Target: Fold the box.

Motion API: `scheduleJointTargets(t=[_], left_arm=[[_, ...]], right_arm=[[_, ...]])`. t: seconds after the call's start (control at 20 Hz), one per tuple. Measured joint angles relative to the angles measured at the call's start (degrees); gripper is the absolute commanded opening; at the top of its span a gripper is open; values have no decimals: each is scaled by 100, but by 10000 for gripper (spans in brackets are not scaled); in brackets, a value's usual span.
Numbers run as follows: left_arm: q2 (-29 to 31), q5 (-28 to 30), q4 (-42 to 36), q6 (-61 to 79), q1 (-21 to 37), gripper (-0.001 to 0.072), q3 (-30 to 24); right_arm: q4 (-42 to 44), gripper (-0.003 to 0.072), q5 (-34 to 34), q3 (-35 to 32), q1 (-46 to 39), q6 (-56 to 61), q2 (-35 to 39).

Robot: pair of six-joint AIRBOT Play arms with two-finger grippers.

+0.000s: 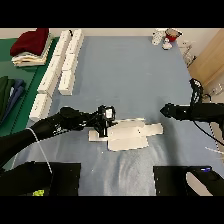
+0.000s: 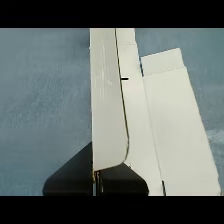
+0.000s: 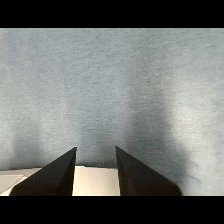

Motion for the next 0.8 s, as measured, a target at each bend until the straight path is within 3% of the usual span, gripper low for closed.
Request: scheduleJointTargets(t=[0.5,0.8], left_arm=[[-313,-195,-22,-22,7,12,0],[-297,-761,267,-291,0,12,-13]], right_arm=[[157,402,33,-2,0,2,0],[227,402,13,-2,0,2,-2]])
